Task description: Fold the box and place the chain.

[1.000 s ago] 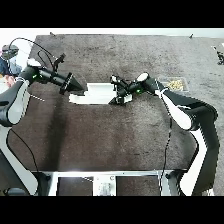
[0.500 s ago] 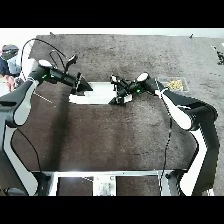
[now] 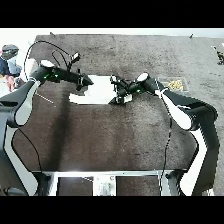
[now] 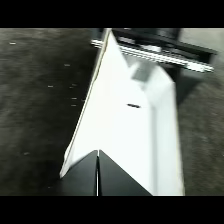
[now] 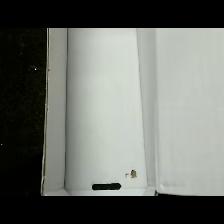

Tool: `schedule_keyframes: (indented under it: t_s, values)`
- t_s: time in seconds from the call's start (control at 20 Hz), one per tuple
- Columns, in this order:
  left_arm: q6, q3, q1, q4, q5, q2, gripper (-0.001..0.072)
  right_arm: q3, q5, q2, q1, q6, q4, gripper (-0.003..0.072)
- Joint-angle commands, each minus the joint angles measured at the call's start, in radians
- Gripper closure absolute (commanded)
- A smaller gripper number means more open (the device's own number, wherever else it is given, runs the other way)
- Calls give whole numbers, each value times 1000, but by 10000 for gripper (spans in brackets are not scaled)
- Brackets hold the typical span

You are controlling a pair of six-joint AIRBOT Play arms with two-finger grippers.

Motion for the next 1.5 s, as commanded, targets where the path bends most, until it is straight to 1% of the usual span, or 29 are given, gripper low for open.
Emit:
schedule_keyframes:
  t_s: [0.0, 0.25, 0.75, 0.9, 1.05, 1.15, 1.25, 1.45]
  values:
    - [-10, -9, 0, 14, 63, -5, 699, 0, 2, 0, 0, 0, 0, 213]
    - [-4, -77, 0, 13, 117, -4, 700, 0, 2, 0, 0, 0, 0, 213]
    - [2, -76, 0, 28, 107, 2, 701, 0, 2, 0, 0, 0, 0, 213]
    - [30, -58, 0, 23, 106, 5, 702, 0, 2, 0, 0, 0, 0, 213]
    - [26, 6, 2, 33, 50, 7, 703, 0, 2, 0, 0, 0, 0, 213]
    - [24, 16, 2, 70, 46, 45, 704, 0, 1, 0, 0, 0, 0, 213]
    - [1, 15, 2, 151, 57, 105, 704, 0, 1, 0, 0, 0, 0, 213]
    - [-33, 0, 2, 242, 16, 198, 704, 0, 1, 0, 0, 0, 0, 213]
